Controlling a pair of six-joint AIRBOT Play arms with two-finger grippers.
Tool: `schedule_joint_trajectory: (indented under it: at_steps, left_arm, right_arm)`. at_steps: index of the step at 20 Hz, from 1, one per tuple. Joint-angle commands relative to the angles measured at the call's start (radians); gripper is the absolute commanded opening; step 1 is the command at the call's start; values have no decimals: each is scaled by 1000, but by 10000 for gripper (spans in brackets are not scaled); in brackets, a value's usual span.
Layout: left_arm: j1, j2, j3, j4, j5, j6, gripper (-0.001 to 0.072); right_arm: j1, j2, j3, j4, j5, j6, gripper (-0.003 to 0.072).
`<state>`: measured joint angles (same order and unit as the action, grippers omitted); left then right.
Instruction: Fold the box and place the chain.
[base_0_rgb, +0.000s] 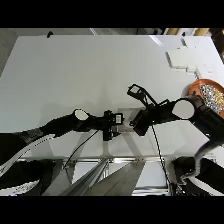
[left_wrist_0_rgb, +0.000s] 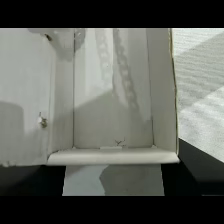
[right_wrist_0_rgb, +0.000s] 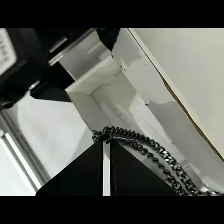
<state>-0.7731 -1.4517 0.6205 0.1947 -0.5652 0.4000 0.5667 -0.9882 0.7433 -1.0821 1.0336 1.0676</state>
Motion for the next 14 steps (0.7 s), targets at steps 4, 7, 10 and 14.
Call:
schedule_joint_trajectory:
  at_steps: [4, 7, 10, 14]
  left_arm:
    - [0, 1, 0, 0, 0, 0, 204]
    - [0, 1, 0, 0, 0, 0, 204]
    - [0, 1, 0, 0, 0, 0, 204]
    - [0, 1, 0, 0, 0, 0, 204]
  right_arm:
    - [63, -77, 1, -24, 21, -3, 185]
    - [25, -21, 14, -61, 123, -3, 267]
    - [-80, 101, 27, -174, 224, -87, 222]
    - [-275, 203, 27, -301, 257, -558, 222]
